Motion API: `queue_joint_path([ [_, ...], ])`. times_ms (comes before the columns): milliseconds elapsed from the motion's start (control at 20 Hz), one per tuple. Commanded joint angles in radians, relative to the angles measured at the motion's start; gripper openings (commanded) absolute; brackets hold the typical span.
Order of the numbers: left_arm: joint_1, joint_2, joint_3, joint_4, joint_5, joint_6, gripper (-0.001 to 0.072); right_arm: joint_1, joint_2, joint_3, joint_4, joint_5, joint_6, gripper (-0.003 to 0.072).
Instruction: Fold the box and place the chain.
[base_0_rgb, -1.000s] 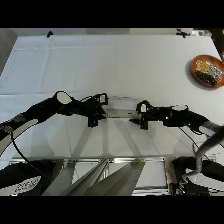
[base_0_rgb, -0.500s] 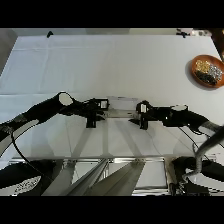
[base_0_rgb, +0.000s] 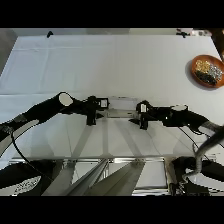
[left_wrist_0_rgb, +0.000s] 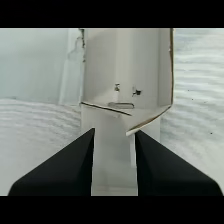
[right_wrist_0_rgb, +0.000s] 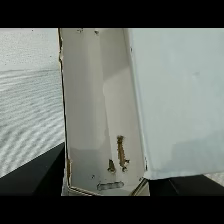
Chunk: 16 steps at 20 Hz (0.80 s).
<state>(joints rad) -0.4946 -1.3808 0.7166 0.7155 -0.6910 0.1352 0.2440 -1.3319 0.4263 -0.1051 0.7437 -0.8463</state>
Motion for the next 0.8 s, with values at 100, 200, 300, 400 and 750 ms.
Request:
queue_joint_path([
  [100, -0.034, 0.000, 0.000, -0.055, 0.068, 0.027, 0.0274, 0.000, 0.000, 0.000, 0.000, 0.000, 0.000, 0.0413],
  [200, -0.058, 0.000, 0.000, -0.081, 0.090, 0.073, 0.0274, 0.000, 0.000, 0.000, 0.000, 0.000, 0.000, 0.0413],
  [300, -0.070, -0.001, 0.000, -0.121, 0.104, 0.087, 0.0273, 0.000, 0.000, 0.000, 0.000, 0.000, 0.000, 0.0413],
  [400, -0.073, -0.001, 0.000, -0.143, 0.104, 0.086, 0.0273, 0.000, 0.000, 0.000, 0.000, 0.000, 0.000, 0.0413],
  [750, -0.087, -0.013, 0.000, -0.274, 0.096, 0.166, 0.0136, 0.000, 0.000, 0.000, 0.000, 0.000, 0.000, 0.0413],
])
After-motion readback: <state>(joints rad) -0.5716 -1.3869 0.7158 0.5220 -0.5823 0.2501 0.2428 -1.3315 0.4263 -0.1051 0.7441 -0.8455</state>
